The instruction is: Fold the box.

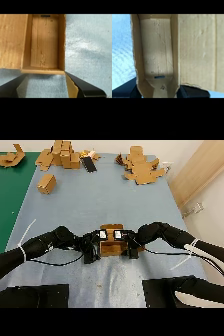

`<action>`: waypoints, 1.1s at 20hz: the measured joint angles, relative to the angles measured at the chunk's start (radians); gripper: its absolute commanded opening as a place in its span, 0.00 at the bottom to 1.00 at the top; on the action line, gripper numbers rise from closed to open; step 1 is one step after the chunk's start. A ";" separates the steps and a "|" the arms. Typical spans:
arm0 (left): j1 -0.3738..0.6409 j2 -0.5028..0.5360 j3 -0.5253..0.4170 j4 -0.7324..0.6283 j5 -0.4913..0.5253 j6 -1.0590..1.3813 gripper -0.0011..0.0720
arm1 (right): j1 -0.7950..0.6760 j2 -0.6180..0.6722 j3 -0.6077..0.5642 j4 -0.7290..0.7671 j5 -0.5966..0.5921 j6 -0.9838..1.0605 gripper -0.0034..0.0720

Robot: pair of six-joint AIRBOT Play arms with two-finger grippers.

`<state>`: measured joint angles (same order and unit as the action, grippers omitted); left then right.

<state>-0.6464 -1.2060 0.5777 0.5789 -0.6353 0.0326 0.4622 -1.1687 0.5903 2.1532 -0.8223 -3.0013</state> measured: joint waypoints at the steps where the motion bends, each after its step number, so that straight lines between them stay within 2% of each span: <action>1: -0.001 -0.003 0.000 -0.003 0.005 0.000 0.96 | 0.000 0.000 0.000 0.000 0.000 0.000 0.73; 8: -0.002 -0.009 0.010 -0.021 0.035 0.000 0.97 | 0.000 0.000 0.000 0.000 0.000 0.000 0.73; 18: -0.004 -0.010 0.014 -0.019 0.010 0.037 0.96 | 0.000 0.000 0.000 0.000 0.000 0.000 0.73; 22: -0.026 -0.021 0.014 -0.020 0.029 0.043 0.97 | 0.000 0.000 0.000 0.000 0.000 0.000 0.73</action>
<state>-0.6724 -1.2270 0.5922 0.5591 -0.6064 0.0761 0.4622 -1.1687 0.5903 2.1529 -0.8219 -3.0016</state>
